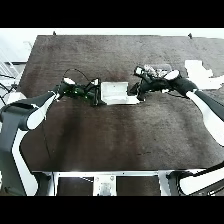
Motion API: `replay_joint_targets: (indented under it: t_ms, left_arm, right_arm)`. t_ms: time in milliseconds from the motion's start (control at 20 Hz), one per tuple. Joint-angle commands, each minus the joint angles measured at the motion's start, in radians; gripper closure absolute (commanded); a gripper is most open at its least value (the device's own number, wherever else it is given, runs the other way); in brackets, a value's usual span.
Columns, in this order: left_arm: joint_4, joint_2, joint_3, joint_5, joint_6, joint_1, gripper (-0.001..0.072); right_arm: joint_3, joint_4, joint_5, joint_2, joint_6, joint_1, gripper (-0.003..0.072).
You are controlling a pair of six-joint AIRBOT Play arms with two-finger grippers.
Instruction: Fold the box and place the chain.
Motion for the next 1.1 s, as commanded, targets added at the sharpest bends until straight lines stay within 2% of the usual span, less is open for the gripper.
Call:
replay_joint_targets:
  t_ms: [0,200,350,650,750,1050]
  left_arm:
    - [0.0,-0.001,0.0,-0.001,0.0,0.001,0.0289]
    - [0.0,0.0,0.0,0.0,0.0,0.001,0.0288]
    - [0.0,-0.001,0.0,0.0,0.0,0.001,0.0288]
    - [0.0,-0.001,0.0,0.0,0.0,0.001,0.0288]
    - [0.0,-0.001,0.0,-0.001,0.0,0.001,0.0289]
    - [0.0,0.0,0.0,-0.001,0.0,0.001,0.0289]
  right_arm:
    - [0.0,-0.094,0.015,0.104,0.29,-0.046,0.068]
    - [-0.002,-0.139,0.027,0.15,0.626,-0.155,0.0681]
    - [-0.049,-0.145,0.038,0.142,0.782,-0.233,0.0681]
    - [-0.081,-0.095,0.036,0.034,0.872,-0.248,0.068]
    - [-0.081,-0.025,0.043,-0.013,0.871,-0.222,0.068]
    - [-0.081,0.051,0.047,-0.085,0.873,-0.111,0.068]
